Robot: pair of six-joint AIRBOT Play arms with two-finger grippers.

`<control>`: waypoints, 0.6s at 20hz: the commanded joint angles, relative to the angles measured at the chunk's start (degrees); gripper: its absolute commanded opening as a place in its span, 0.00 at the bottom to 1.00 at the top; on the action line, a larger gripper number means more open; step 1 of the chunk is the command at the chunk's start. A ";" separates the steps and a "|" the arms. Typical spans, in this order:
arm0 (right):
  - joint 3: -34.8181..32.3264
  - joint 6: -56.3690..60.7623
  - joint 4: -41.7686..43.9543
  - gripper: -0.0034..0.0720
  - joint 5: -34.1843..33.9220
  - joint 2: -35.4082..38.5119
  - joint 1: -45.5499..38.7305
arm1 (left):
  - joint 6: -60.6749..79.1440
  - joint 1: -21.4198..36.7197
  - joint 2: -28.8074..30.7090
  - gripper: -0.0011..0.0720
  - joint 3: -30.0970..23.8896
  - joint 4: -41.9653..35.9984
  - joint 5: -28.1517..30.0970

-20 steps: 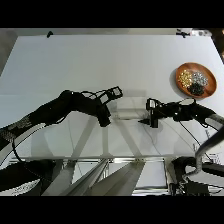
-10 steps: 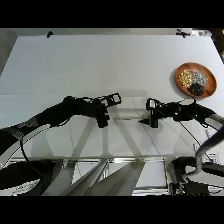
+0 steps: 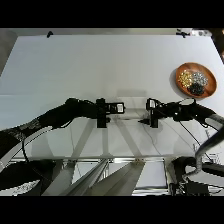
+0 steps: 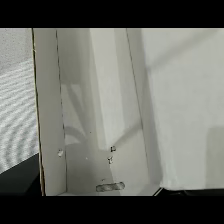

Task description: Fold the box and place the chain.

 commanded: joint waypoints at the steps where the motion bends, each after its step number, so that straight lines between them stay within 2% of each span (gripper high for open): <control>1: 0.02 0.02 0.02 0.49 0.02 0.04 0.02 | 1.60 -1.16 -0.04 0.49 -0.02 -1.05 -3.28; 2: 0.02 0.02 0.00 0.49 0.00 0.04 0.02 | 1.60 -1.16 -0.04 0.45 -0.02 -1.16 -2.97; 6: 0.02 0.02 0.00 0.49 0.02 0.04 0.02 | 1.53 -1.16 -0.04 0.45 -0.02 -1.20 -0.61; 12: 0.02 0.04 0.00 0.49 0.00 0.04 0.02 | -0.15 -0.72 -0.04 0.45 -0.02 -0.31 -0.57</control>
